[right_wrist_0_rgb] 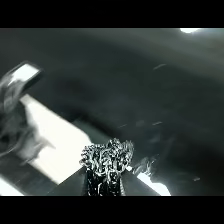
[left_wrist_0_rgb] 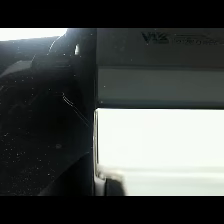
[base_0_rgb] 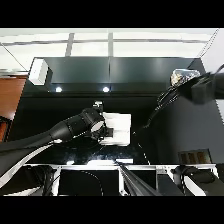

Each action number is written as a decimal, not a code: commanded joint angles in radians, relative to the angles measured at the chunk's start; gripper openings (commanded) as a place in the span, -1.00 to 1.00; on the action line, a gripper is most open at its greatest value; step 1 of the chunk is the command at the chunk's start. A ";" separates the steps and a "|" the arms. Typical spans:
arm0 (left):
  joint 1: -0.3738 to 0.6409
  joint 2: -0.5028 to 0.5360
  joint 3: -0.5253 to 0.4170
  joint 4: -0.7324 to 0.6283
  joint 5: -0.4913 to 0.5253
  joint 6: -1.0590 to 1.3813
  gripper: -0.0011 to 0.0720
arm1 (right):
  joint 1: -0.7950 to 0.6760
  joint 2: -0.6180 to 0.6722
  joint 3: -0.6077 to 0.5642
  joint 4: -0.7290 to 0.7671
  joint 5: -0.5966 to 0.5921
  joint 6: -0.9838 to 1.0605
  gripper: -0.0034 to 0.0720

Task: Fold the box and place the chain.

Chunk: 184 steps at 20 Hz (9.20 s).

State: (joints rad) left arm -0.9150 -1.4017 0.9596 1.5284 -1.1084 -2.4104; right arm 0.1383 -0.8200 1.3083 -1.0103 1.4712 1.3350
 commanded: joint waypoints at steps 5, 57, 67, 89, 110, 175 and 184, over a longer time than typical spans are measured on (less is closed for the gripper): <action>0.001 0.000 0.000 0.000 0.001 0.000 -0.90 | 0.109 0.005 -0.109 0.159 -0.023 -0.008 -0.89; 0.001 0.000 0.000 0.000 -0.003 0.000 -0.90 | 0.416 -0.144 -0.529 0.210 -0.448 0.014 -0.89; 0.000 0.000 0.000 -0.004 -0.021 0.013 -0.90 | 0.378 -0.213 -0.530 0.061 -0.368 0.049 0.19; 0.363 0.517 -0.018 -0.097 -0.261 0.885 0.36 | 0.068 0.106 -0.486 -0.016 -0.195 0.049 0.18; 0.646 0.292 -0.502 -0.912 0.165 2.632 0.97 | 0.068 0.106 -0.487 -0.019 -0.285 0.053 0.18; 0.392 0.160 -0.442 -0.989 0.263 2.593 -0.05 | 0.100 -0.346 -0.547 0.461 -0.450 -0.706 1.00; 0.392 0.160 -0.442 -0.989 0.263 2.592 -0.05 | 0.161 -0.218 -0.547 0.290 -0.192 -0.923 0.93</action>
State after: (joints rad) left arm -0.5228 -1.2407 0.5171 0.5388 -0.8459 0.1814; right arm 0.2707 -1.0904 0.7658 -0.6449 1.2274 0.4351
